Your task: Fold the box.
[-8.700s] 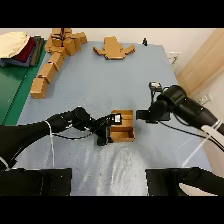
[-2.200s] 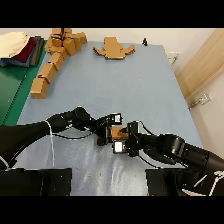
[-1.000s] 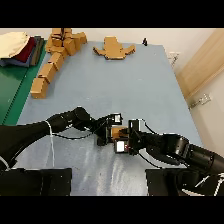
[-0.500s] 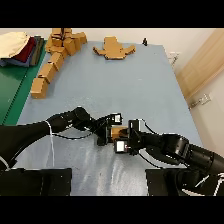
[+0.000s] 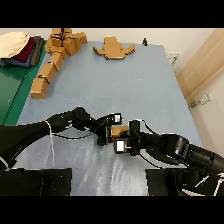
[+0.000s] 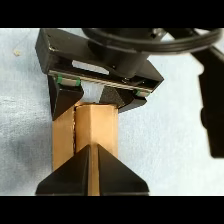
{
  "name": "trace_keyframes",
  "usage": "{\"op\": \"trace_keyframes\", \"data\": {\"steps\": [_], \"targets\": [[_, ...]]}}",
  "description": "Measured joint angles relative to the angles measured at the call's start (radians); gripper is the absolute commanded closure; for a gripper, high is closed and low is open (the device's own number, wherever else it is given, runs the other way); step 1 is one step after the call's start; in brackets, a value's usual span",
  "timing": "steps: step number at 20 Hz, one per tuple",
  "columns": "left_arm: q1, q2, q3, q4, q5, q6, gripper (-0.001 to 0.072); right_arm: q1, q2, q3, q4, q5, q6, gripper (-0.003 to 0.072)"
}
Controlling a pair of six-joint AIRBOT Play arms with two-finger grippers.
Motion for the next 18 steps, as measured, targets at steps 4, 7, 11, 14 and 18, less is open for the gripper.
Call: {"op": "trace_keyframes", "data": {"steps": [4,7,11,14,18], "targets": [[0.000,0.000,0.000,0.000,-0.001,0.000,0.0186,0.000,0.000,0.000,-0.003,0.000,0.001,0.0590],[0.000,0.000,0.000,0.000,-0.003,0.002,0.0186,0.000,0.000,0.000,-0.005,-0.002,0.001,0.0321],[0.000,0.000,0.000,0.000,-0.004,0.002,0.0186,0.000,0.001,0.000,-0.004,0.000,0.005,0.0319],[0.000,0.000,0.000,0.000,-0.003,0.002,0.0186,0.000,-0.004,0.000,-0.001,0.001,0.007,0.0318],[0.000,0.000,0.000,0.000,-0.003,0.002,0.0186,0.000,-0.030,0.000,0.005,0.002,0.009,0.0320]]}}
